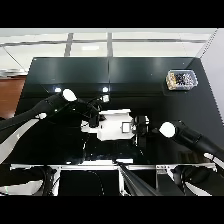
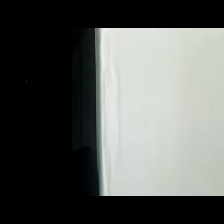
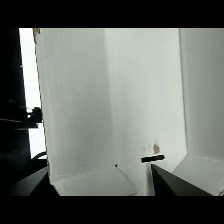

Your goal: Fold the box and place the chain.

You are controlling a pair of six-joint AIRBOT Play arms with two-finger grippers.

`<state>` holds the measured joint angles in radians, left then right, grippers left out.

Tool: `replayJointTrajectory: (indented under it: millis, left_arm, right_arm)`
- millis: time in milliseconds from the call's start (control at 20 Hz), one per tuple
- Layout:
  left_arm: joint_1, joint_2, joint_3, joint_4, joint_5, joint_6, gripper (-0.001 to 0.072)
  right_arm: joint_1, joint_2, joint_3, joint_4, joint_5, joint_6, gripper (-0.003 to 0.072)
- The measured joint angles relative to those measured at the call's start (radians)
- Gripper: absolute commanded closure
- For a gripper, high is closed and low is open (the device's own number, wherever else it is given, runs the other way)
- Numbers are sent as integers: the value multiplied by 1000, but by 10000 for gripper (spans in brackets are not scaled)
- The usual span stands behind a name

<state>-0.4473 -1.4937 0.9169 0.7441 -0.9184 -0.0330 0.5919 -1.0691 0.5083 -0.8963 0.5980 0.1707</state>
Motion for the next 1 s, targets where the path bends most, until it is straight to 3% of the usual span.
replayJointTrajectory:
  millis: [250, 600, 1000]
  left_arm:
    - [0, 0, 0, -6, -5, 27, 684]
    - [0, 0, 0, -8, -3, 46, 684]
    - [0, 0, 0, -7, -5, 106, 684]
  right_arm:
    - [-77, -11, 89, 20, 40, -18, -32]
    - [-177, -35, 119, 160, 55, -148, -31]
    - [-198, -155, 92, 424, 119, -438, -31]
